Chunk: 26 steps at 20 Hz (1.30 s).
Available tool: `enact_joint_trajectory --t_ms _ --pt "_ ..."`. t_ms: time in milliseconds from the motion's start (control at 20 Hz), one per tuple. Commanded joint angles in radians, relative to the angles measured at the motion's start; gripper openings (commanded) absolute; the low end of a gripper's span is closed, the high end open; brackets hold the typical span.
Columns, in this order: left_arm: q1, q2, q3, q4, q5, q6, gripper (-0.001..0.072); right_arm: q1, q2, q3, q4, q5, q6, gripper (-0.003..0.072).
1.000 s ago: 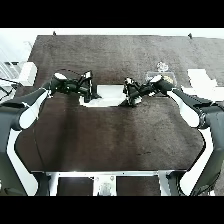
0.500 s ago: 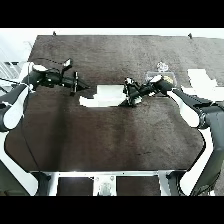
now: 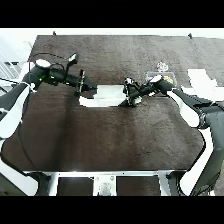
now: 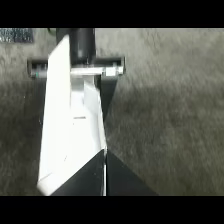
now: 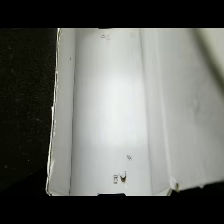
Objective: Fold the box and place the chain.
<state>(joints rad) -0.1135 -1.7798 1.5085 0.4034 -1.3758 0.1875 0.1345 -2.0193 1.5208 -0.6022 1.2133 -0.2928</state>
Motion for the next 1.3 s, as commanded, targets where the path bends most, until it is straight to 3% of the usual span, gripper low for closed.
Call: enact_joint_trajectory --t_ms 0,250,500,850,1000,1250 --pt "-0.066 0.110 -0.114 0.030 0.195 -0.029 0.0010 0.000 0.000 0.000 0.001 0.000 0.000 0.0557" --pt "-0.141 0.123 -0.211 0.074 0.349 -0.030 0.0012 0.000 0.000 0.000 0.001 0.000 0.000 0.0558" --pt "-0.143 0.072 -0.214 0.031 0.575 -0.053 0.0010 0.000 0.000 0.000 0.001 0.000 0.000 0.0557" --pt "-0.142 -0.001 -0.129 -0.019 0.690 -0.023 0.0012 -0.001 0.000 0.000 0.000 0.000 0.000 0.0557" --pt "-0.142 -0.039 -0.058 -0.022 0.687 -0.056 0.0011 0.000 0.000 0.000 0.000 0.000 0.000 0.0558" --pt "-0.143 -0.068 -0.050 -0.019 0.680 -0.078 0.0012 0.000 0.000 0.000 0.000 0.000 0.000 0.0557"
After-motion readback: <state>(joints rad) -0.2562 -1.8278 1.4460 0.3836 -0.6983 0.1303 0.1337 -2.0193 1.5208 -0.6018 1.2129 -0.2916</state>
